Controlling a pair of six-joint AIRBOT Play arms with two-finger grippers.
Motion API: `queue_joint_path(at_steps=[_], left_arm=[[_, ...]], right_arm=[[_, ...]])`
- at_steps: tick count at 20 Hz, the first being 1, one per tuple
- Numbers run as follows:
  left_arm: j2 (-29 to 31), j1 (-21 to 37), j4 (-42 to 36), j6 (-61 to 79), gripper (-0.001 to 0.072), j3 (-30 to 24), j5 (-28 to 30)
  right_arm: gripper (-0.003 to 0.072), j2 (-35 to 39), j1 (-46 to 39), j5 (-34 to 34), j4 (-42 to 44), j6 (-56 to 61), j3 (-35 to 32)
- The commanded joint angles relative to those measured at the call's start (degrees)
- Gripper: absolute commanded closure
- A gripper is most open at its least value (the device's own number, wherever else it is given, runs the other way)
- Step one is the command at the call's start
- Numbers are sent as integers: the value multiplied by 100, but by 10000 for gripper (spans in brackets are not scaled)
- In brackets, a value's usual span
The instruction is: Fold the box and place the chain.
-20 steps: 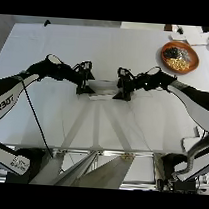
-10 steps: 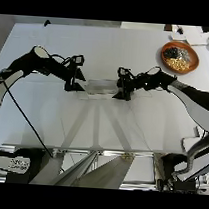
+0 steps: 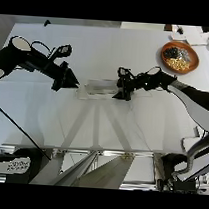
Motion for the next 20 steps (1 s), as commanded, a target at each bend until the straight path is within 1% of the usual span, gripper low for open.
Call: queue_joint_path(at_steps=[1,4,8,9,10,12,13,14,15,16,18,20], left_arm=[[96,-238,-533,-125,563,4,-365],[94,-522,-549,-372,564,4,-640],[90,-787,-625,-1034,564,4,-715],[87,-826,-625,-1176,564,4,-693],[87,-859,-627,-1167,574,4,-542],[85,-887,-625,-1145,574,4,238],[83,-887,-616,-1145,578,4,798],[63,-887,-586,-1147,662,4,1318],[9,-890,-588,-1130,697,4,1808],[-76,-898,-584,-1130,697,4,2214],[-328,-901,-588,-1132,697,4,2815],[-669,-901,-586,-1158,697,4,3195]], right_arm=[[166,2,4,4,0,-2,-2],[166,2,4,4,0,-2,-2],[166,2,4,4,0,-2,-2],[166,2,4,4,0,-2,-2],[166,2,4,4,0,-2,-2],[166,2,4,4,0,-2,-2],[166,2,4,4,0,-2,-2],[166,2,4,4,0,-2,-2],[166,2,4,4,0,-2,-2],[166,2,4,4,0,-2,-2],[166,2,4,4,0,-2,-2],[166,2,4,4,0,-2,-2]])
